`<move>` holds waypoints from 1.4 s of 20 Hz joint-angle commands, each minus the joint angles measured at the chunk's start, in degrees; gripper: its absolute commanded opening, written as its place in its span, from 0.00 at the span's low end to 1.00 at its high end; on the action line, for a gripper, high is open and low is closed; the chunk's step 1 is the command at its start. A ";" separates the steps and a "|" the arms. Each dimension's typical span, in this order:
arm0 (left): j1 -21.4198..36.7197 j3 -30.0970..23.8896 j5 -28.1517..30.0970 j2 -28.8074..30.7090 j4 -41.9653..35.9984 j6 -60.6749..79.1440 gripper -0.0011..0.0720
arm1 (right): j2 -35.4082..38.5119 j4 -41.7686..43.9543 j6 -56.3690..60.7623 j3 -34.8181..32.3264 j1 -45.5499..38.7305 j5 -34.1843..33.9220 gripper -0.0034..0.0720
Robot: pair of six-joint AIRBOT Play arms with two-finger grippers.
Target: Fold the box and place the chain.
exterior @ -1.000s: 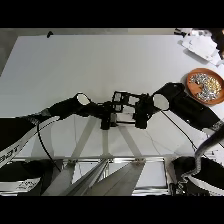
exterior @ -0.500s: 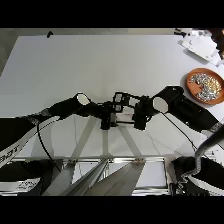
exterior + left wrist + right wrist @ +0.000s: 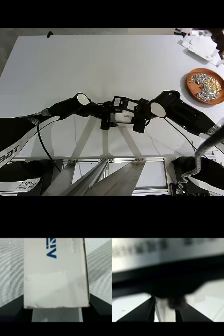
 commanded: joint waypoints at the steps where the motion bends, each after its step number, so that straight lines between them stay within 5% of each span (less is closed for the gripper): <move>1: 0.00 0.02 -0.04 0.04 -0.07 0.00 0.36 | -0.04 0.17 0.26 -0.48 0.31 0.15 0.33; 11: 0.00 0.02 -0.04 0.04 -0.07 -0.02 0.36 | -0.02 0.11 0.48 -1.99 1.99 -0.48 0.35; 18: 0.00 0.02 -0.02 0.04 -0.07 -0.02 0.36 | 0.74 -2.23 1.53 -2.05 1.97 -0.39 0.48; 28: 0.00 0.02 -0.04 0.04 -0.07 -0.02 0.36 | 11.63 -2.69 3.15 -2.05 1.90 -6.08 0.49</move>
